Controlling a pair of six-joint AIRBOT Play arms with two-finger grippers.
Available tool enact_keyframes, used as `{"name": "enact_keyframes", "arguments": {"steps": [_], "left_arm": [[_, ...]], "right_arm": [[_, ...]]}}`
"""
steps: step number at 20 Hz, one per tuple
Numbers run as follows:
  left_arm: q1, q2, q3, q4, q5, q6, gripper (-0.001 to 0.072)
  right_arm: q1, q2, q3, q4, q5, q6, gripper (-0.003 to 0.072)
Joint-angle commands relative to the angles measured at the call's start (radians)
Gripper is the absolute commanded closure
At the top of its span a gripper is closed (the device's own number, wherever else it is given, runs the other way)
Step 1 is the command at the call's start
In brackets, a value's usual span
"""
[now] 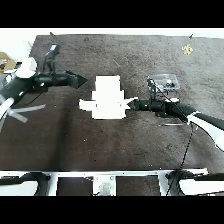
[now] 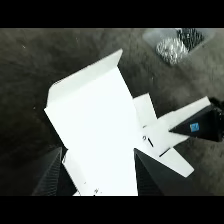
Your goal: Fold the box and place the chain.
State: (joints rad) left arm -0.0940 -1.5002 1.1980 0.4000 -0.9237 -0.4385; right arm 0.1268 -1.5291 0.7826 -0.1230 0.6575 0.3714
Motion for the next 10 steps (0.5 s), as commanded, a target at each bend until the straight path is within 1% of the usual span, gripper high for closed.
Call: {"name": "enact_keyframes", "arguments": {"steps": [1, 3, 5, 8, 9, 10], "left_arm": [[0.000, -0.294, 0.330, 0.170, -0.253, -0.171, 0.0225], [0.000, -0.444, 0.497, 0.182, -0.384, -0.235, 0.0226], [0.000, -0.553, 0.610, 0.182, -0.472, -0.269, 0.0226], [-0.001, -0.667, 0.697, 0.183, -0.510, -0.320, 0.0226], [-0.003, -0.692, 0.710, 0.166, -0.509, -0.319, 0.0226], [-0.005, -0.709, 0.713, 0.116, -0.514, -0.305, 0.0226]], "right_arm": [[0.001, 0.000, 0.001, -0.004, 0.005, -0.013, 0.0688], [0.001, 0.000, 0.001, -0.004, 0.008, -0.013, 0.0688], [0.001, 0.000, 0.001, -0.004, 0.008, -0.013, 0.0688], [0.001, 0.000, 0.001, -0.007, 0.008, -0.013, 0.0688], [0.001, 0.000, 0.001, -0.008, 0.008, -0.013, 0.0687], [0.001, 0.000, 0.001, -0.007, 0.008, -0.013, 0.0687]]}}
